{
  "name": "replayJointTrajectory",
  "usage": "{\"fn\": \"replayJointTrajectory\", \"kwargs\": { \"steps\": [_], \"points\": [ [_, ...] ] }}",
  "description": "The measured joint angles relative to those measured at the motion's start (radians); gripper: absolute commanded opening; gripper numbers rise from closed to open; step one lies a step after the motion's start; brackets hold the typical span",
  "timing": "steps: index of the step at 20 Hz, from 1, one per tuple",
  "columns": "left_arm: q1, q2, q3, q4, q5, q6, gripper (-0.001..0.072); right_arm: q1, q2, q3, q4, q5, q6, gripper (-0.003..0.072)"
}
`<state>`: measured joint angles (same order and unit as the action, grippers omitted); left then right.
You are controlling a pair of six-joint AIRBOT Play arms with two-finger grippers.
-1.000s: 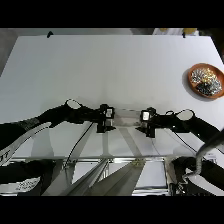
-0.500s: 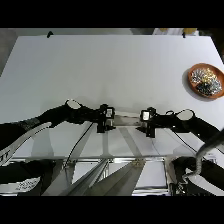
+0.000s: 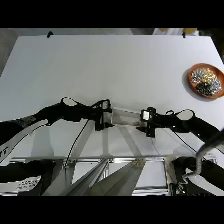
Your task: Fold the box and place the chain.
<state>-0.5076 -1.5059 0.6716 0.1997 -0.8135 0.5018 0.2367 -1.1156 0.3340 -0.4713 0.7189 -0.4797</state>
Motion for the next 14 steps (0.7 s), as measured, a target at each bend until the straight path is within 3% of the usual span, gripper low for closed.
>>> {"fn": "replayJointTrajectory", "kwargs": {
  "steps": [6,14],
  "points": [
    [0.016,-0.003,-0.001,0.036,-0.057,0.019,0.0699,0.0,0.0,0.0,-0.003,0.004,-0.002,0.0424],
    [-0.021,-0.002,-0.001,0.071,-0.051,0.048,0.0698,0.0,0.0,0.0,-0.004,0.005,-0.003,0.0424]
  ]
}}
